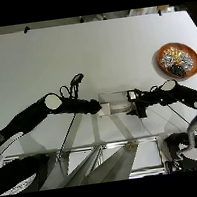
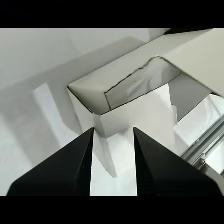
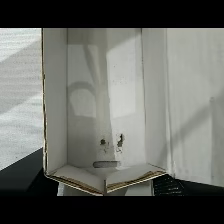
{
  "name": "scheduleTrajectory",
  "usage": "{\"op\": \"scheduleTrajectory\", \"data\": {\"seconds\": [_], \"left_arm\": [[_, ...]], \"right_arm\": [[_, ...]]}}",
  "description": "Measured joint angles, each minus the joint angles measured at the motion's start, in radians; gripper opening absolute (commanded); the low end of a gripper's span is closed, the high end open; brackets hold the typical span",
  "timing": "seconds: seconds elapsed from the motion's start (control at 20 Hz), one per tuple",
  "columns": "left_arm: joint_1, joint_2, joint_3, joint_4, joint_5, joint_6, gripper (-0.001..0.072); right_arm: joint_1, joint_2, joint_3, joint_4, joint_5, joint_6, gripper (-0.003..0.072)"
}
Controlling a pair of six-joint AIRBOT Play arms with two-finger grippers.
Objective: Fold the box and place the chain.
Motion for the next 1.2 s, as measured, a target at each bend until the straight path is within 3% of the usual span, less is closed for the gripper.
{"op": "scheduleTrajectory", "data": {"seconds": [0.3,0.6,0.9,1.2], "left_arm": [[-0.037,-0.033,0.064,0.094,-0.023,-0.08,0.0294],[-0.1,-0.127,0.206,0.317,-0.143,-0.341,0.0295],[-0.151,-0.154,0.253,0.485,-0.204,-0.606,0.0294],[-0.195,-0.194,0.348,0.57,-0.258,-0.763,0.0292]], "right_arm": [[0.0,0.0,0.0,0.0,0.0,0.0,0.0329],[0.0,0.0,0.0,0.0,0.0,0.0,0.0329],[0.0,0.0,0.0,0.0,0.0,0.0,0.0329],[0.0,0.0,0.0,0.0,0.0,0.0,0.0329]]}}
